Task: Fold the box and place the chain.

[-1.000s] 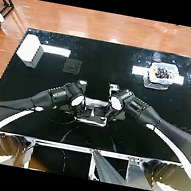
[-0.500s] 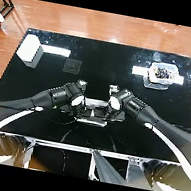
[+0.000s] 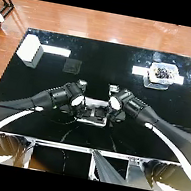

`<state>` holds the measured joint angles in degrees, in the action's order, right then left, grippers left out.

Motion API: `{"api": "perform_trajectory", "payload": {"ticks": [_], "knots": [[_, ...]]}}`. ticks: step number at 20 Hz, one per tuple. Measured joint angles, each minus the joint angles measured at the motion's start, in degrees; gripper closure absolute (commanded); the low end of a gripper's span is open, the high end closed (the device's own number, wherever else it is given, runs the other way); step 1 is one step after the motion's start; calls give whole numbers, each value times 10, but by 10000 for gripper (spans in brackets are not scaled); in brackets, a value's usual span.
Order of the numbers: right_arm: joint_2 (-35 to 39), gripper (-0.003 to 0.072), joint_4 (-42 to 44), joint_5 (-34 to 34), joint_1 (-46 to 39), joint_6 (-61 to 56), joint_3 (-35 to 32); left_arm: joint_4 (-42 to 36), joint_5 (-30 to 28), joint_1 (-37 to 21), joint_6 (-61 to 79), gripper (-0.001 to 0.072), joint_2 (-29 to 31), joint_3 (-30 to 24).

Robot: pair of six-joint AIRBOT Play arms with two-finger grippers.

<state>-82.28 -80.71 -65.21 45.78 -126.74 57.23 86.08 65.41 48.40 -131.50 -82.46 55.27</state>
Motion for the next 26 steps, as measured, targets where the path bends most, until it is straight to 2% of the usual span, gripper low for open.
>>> {"api": "perform_trajectory", "payload": {"ticks": [4,9,13,17,19,20,23,26], "knots": [[38,69,-11,-26,-11,61,0,0,2,0,0,685,0,0],[149,69,-17,-74,-55,153,0,0,4,0,0,684,0,0],[254,69,-26,-88,-130,193,0,0,4,0,0,684,0,0],[304,68,-87,-57,-241,212,-3,0,4,0,0,684,0,0],[303,61,-123,-29,-306,217,-5,0,4,0,1,684,0,0],[296,-31,-134,-13,-337,222,-5,0,4,0,2,684,0,0],[247,-29,-148,47,-419,242,-4,0,4,0,2,684,0,0],[163,-28,-136,104,-473,251,33,-4,3,0,2,684,0,0]]}}
